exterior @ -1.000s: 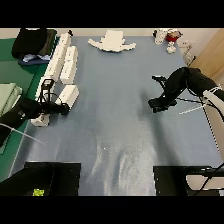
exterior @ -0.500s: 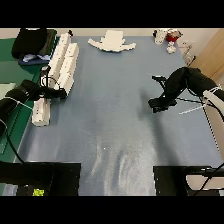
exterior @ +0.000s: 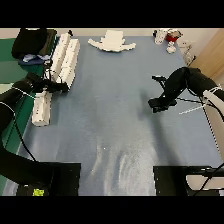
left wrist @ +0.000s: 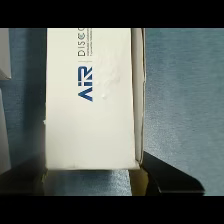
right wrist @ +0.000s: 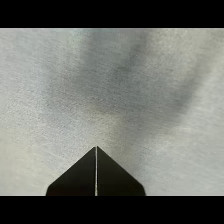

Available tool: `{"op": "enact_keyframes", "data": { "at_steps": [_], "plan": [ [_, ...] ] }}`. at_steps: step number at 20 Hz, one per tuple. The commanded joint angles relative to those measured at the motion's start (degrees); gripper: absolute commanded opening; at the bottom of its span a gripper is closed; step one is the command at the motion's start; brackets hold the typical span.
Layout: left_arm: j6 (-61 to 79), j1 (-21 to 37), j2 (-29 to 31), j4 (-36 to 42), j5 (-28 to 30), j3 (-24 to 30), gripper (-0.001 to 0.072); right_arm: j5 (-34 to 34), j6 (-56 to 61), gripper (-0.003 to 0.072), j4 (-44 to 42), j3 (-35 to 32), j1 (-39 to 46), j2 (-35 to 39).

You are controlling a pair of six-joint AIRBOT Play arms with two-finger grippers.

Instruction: Fold the box.

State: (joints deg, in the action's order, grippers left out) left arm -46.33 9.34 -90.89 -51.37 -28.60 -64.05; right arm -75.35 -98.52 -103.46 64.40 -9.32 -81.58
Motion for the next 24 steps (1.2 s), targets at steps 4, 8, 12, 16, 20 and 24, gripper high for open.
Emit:
{"op": "enact_keyframes", "data": {
  "at_steps": [4, 8, 12, 16, 20, 24],
  "plan": [
    [0.0, 0.0, -0.7, -1.4, 0.1, -0.6, 0.0429, 0.0, 0.0, 0.0006, 0.0, 0.0, -0.1, 0.0],
    [0.0, -0.1, -0.7, -1.4, 0.1, -0.6, 0.0429, 0.0, 0.0, 0.0007, 0.0, 0.0, 0.0, 0.0],
    [0.0, -0.1, -0.7, -1.1, 0.0, -0.6, 0.0432, 0.0, 0.0, 0.0007, 0.0, 0.0, 0.0, 0.0],
    [-0.2, -0.1, -0.7, -1.2, -0.3, -0.6, 0.0695, 0.0, 0.0, 0.0007, 0.0, 0.0, 0.0, 0.0],
    [-0.2, 0.1, -0.1, -1.4, -2.5, -1.2, 0.0696, 0.0, 0.0, 0.0007, 0.0, 0.0, 0.0, 0.0],
    [-0.3, 1.6, 1.4, -1.6, -11.2, -4.3, 0.0696, 0.0, 0.0, 0.0006, 0.0, 0.0, 0.0, 0.0]
  ]
}}
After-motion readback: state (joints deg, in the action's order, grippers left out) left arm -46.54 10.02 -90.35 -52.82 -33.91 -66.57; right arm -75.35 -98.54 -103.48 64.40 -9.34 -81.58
